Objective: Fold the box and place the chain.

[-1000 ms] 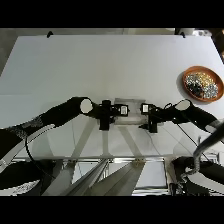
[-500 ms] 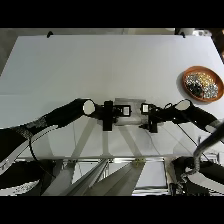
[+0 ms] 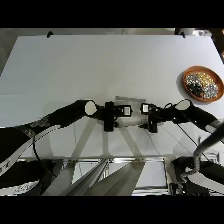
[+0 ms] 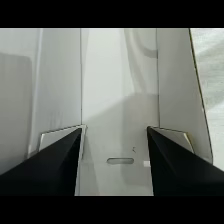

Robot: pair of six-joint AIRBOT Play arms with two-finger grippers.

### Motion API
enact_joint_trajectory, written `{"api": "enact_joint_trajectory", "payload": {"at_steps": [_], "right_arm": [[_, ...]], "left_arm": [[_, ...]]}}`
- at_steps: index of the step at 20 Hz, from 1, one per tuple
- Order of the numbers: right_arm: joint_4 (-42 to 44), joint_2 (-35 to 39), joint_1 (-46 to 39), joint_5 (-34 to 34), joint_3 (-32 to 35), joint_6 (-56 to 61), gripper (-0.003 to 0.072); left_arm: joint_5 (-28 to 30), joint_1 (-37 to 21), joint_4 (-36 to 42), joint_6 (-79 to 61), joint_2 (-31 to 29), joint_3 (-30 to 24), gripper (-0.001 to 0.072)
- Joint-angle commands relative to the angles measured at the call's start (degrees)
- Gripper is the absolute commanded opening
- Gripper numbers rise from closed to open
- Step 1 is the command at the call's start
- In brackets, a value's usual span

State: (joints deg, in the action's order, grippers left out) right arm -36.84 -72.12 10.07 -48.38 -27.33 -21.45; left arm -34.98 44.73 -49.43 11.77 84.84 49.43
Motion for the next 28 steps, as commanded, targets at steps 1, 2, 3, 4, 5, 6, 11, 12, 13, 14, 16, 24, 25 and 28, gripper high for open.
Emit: {"api": "enact_joint_trajectory", "payload": {"at_steps": [1, 2, 3, 4, 5, 6, 11, 12, 13, 14, 16, 24, 25, 28], "right_arm": [[0.0, 0.0, 0.0, -0.2, 0.0, 0.0, 0.0463], [0.0, 0.0, 0.0, -0.2, 0.0, 0.0, 0.0463], [0.0, 0.0, 0.0, -0.2, 0.0, 0.0, 0.0463], [0.0, 0.0, 0.0, -0.2, 0.0, 0.0, 0.0463], [0.0, 0.0, 0.0, -0.2, 0.0, 0.0, 0.0463], [0.0, 0.0, 0.0, -0.2, 0.0, 0.0, 0.0463], [0.0, 0.0, 0.0, -0.2, 0.0, 0.0, 0.0463], [0.0, 0.0, 0.0, -0.2, 0.0, 0.0, 0.0463], [0.0, 0.0, 0.0, -0.2, 0.0, 0.0, 0.0463], [0.0, 0.0, 0.0, -0.2, 0.0, 0.0, 0.0463], [0.0, 0.0, 0.0, -0.2, 0.0, 0.0, 0.0463], [0.0, 0.0, 0.0, -0.2, 0.0, 0.0, 0.0463], [0.0, 0.0, 0.0, -0.2, 0.0, 0.0, 0.0463], [0.0, 0.0, 0.0, -0.2, 0.0, 0.0, 0.0463]], "left_arm": [[1.6, 0.0, 0.6, 0.2, 0.1, 0.0, 0.054], [1.6, 0.1, 0.8, 0.2, 0.1, 0.0, 0.0567], [2.0, 0.4, 0.8, 0.2, 0.1, 0.0, 0.0573], [2.3, 0.7, 0.9, 0.2, 0.0, 0.0, 0.0571], [2.0, 1.0, 0.8, 0.2, -0.2, 0.0, 0.0526], [1.3, 1.1, 0.8, 0.3, -0.7, 0.0, 0.0417], [-6.0, -0.9, -2.3, 12.5, -7.8, 0.0, 0.0004], [-7.8, -1.9, -3.4, 16.4, -9.7, 0.0, 0.0004], [-9.7, -3.1, -4.7, 21.1, -11.6, 0.0, 0.0004], [-11.5, -4.4, -5.7, 25.5, -13.2, 0.0, 0.0004], [-15.9, -7.9, -7.3, 34.5, -16.3, 0.0, 0.0003], [-16.9, -22.3, -4.5, 52.0, -24.9, -14.7, 0.0003], [-16.3, -23.7, -2.0, 52.1, -24.9, -16.3, 0.0003], [-13.1, -24.8, 2.8, 53.2, -24.1, -17.4, 0.0003]]}}
